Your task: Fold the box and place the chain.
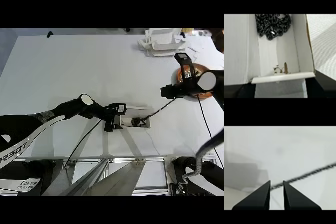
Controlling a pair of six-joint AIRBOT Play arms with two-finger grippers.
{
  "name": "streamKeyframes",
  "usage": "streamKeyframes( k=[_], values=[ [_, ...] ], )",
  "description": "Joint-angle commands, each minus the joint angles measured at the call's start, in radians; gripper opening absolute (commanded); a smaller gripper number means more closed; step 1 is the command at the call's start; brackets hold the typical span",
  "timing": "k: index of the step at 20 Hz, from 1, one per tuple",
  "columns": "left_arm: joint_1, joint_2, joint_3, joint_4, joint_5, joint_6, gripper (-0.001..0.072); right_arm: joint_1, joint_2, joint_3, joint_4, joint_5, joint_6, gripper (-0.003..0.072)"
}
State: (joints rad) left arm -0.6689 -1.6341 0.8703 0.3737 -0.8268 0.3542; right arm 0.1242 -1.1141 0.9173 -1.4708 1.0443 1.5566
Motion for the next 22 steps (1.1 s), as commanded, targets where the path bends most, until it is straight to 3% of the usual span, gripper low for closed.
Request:
streamKeyframes(
  k=[1, 4, 8, 15, 18, 22],
  values=[
    [0.0, 0.0, 0.0, 0.0, 0.0, 0.0, 0.0014, -0.053, -0.14, 0.006, -0.085, 0.039, 0.066, 0.0184],
    [0.0, 0.0, 0.0, 0.0, 0.0, 0.0, 0.0014, -0.054, -0.216, -0.003, -0.085, 0.023, 0.066, 0.0277],
    [0.0, 0.0, 0.0, 0.0, 0.0, 0.0, 0.0014, -0.054, -0.28, -0.006, -0.085, 0.013, 0.066, 0.0276],
    [0.0, 0.0, 0.0, 0.0, 0.0, 0.0, 0.0014, -0.054, -0.294, -0.006, -0.085, -0.013, 0.067, 0.0256],
    [0.0, 0.0, 0.0, 0.0, 0.0, 0.0, 0.0014, -0.054, -0.314, -0.006, -0.085, -0.012, 0.067, 0.0175],
    [0.0, 0.0, 0.0, 0.0, 0.0, 0.0, 0.0014, -0.054, -0.319, -0.007, -0.085, -0.012, 0.067, 0.0173]
  ],
)
